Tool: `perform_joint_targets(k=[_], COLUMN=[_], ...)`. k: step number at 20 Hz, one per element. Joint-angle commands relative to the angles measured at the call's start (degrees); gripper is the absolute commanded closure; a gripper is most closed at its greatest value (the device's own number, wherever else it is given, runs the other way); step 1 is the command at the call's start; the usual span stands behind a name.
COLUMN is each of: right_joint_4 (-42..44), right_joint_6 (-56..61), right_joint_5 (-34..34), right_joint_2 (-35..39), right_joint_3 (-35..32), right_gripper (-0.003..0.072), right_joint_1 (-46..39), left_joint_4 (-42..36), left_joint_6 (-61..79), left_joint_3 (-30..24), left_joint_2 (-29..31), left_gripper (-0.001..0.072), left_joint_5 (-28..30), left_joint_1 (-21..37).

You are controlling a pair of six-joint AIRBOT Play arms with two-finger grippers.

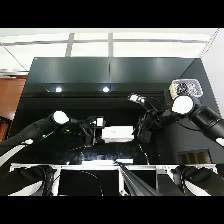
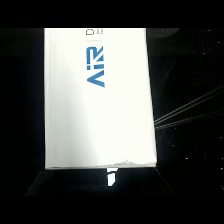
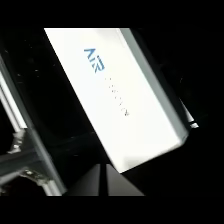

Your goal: Fold the box and place the chain.

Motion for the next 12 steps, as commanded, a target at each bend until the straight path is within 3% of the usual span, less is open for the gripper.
perform_joint_targets(k=[1, 4, 12], right_joint_4=[14.4, 24.0, 23.0], right_joint_6=[7.4, 8.1, 8.6], right_joint_5=[-0.9, -11.0, -19.0], right_joint_2=[0.5, -0.7, -8.7], right_joint_3=[-5.7, -9.2, -9.2], right_gripper=[0.0673, 0.0673, 0.0673], right_joint_1=[-1.7, -0.6, 4.3], left_joint_4=[0.0, 0.0, 0.0], left_joint_6=[0.0, 0.1, 0.1], left_joint_3=[0.0, 0.0, 0.0], left_joint_2=[0.0, 0.0, 0.0], left_gripper=[0.0247, 0.0246, 0.0246], left_joint_5=[0.1, 0.0, 0.0], left_joint_1=[0.0, 0.0, 0.0])
